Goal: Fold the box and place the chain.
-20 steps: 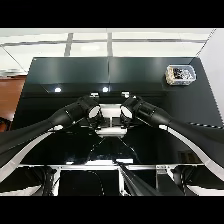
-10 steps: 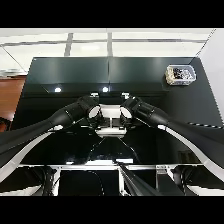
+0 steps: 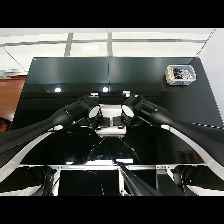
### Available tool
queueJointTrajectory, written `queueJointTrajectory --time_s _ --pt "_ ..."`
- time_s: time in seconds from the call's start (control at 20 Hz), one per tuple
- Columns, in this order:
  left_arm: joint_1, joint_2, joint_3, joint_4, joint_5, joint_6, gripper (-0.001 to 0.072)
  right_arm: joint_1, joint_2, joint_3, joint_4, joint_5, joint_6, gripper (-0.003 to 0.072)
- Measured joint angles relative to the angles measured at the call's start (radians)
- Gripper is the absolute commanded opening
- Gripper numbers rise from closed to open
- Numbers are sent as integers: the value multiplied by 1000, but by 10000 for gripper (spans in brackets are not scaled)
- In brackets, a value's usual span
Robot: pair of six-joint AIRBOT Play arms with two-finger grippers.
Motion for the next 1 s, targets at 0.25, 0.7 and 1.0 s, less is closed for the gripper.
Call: queueJointTrajectory --time_s 0.25,0.7,1.0 --pt "0 0 0 0 -1 0 25 -37 201 39 -140 76 -110 434" --pt "0 0 0 0 -1 0 26 -394 261 -1 -569 -208 -186 720" --pt "0 0 0 0 -1 0 25 -786 -97 293 -139 -381 -118 665"
